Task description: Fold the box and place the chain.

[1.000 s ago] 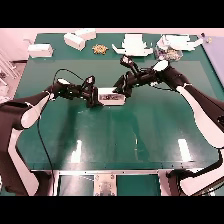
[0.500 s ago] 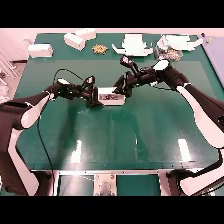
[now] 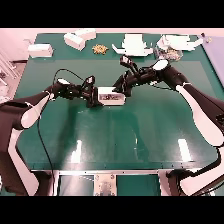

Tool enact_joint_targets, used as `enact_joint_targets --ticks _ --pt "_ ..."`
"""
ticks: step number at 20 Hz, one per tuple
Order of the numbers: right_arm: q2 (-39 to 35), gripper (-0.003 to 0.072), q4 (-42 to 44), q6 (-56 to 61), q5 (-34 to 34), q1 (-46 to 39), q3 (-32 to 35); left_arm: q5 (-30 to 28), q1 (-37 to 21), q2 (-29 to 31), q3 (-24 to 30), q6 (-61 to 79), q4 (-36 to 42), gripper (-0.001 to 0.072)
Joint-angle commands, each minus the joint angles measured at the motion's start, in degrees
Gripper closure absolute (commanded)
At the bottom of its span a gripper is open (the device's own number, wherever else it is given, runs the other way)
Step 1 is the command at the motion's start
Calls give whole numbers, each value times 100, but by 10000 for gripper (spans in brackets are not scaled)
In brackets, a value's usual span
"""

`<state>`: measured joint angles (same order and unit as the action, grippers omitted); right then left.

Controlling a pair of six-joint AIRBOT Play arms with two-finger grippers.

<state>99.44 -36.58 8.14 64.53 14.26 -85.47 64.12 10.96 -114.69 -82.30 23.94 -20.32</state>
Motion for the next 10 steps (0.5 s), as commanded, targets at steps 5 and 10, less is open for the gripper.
enact_joint_targets --ticks 5,10 --pt "35 436 -9 66 345 4 -4 -2 -2 4 0 2 -2 308" --pt "92 436 -181 63 387 7 7 0 -2 4 -2 2 -2 308"
